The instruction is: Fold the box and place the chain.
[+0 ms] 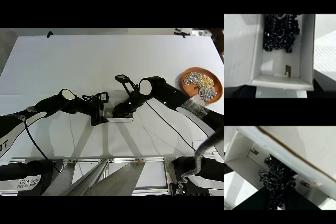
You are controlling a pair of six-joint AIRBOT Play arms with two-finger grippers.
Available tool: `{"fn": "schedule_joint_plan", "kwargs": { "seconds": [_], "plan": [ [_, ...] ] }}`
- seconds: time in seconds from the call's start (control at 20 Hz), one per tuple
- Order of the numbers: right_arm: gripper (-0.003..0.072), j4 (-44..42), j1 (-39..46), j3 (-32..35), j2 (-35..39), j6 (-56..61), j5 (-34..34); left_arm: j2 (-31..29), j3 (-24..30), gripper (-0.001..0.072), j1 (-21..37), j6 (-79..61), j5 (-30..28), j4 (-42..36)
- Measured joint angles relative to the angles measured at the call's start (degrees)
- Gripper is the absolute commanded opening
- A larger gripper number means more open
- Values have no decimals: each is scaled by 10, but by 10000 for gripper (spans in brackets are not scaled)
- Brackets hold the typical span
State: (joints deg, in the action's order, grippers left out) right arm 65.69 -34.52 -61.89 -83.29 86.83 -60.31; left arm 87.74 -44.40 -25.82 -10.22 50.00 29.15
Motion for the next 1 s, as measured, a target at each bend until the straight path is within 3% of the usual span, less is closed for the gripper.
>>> {"fn": "schedule_joint_plan", "kwargs": {
  "seconds": [0.3,0.4,0.65,0.85,0.9,0.95,1.0],
  "plan": [
    [232,1,0,0,5,3,3,0,0,383,0,0,0,0],
    [302,3,0,0,7,7,8,0,0,383,0,0,0,0],
    [302,7,0,0,23,17,15,0,0,383,0,0,0,0],
    [290,22,0,0,96,16,-7,0,0,383,0,0,0,0],
    [236,29,3,0,119,14,-11,0,0,383,0,0,0,0],
    [84,38,10,-2,137,12,-15,0,0,383,0,0,0,0],
    [6,46,21,-7,152,5,-16,0,0,383,0,0,0,0]
  ]
}}
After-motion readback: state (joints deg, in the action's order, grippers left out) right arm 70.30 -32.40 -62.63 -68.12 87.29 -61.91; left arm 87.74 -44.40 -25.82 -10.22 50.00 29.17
